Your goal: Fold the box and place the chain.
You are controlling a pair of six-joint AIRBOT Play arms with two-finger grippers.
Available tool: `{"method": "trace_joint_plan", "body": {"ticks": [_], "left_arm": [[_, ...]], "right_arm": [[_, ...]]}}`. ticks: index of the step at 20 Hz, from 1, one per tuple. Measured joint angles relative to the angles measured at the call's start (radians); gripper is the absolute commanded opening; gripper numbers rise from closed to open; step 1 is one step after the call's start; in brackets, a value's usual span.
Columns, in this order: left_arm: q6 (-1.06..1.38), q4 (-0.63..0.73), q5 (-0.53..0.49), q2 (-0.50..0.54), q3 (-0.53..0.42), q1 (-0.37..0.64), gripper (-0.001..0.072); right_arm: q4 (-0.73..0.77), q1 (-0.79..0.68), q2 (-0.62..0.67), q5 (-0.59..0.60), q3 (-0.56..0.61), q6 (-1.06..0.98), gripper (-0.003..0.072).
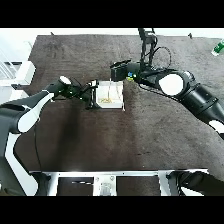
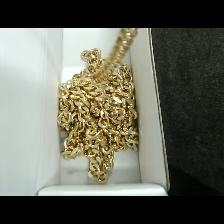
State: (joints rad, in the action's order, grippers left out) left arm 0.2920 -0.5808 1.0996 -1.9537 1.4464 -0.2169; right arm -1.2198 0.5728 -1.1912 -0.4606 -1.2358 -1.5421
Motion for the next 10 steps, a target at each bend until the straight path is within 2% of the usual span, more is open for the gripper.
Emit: {"method": "trace_joint_plan", "body": {"ticks": [10], "left_arm": [[0.000, 0.000, 0.000, 0.000, 0.000, 0.000, 0.0527]], "right_arm": [[-0.004, 0.011, 0.000, 0.090, -0.058, 0.029, 0.0010]]}}
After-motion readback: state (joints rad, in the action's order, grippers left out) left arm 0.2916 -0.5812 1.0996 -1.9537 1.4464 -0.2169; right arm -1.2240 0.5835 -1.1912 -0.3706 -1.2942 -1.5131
